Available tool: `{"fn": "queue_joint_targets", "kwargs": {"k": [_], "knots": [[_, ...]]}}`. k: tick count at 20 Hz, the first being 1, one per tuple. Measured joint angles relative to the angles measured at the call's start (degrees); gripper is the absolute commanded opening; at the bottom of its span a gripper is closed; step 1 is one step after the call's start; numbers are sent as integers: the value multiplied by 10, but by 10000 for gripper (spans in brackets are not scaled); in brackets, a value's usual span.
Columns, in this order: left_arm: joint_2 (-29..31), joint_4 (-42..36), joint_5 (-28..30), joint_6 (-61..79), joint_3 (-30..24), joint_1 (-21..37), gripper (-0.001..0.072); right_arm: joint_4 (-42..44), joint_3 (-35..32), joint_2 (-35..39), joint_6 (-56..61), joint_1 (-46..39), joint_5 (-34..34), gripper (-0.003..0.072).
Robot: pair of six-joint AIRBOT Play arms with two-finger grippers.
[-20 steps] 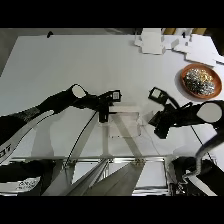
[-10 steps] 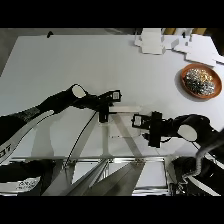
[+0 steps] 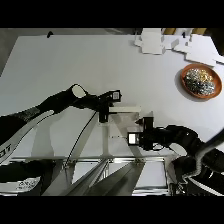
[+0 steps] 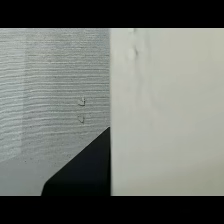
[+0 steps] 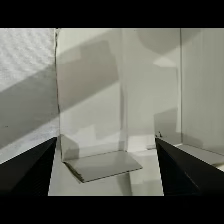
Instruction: Fold the box and place the chain.
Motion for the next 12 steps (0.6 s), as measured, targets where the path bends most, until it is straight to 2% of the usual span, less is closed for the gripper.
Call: {"fn": "queue_joint_targets", "kwargs": {"k": [12], "knots": [[0, 0, 0, 0, 0, 0, 3, -13, -32, -13, -2, 2, -99, 693]]}}
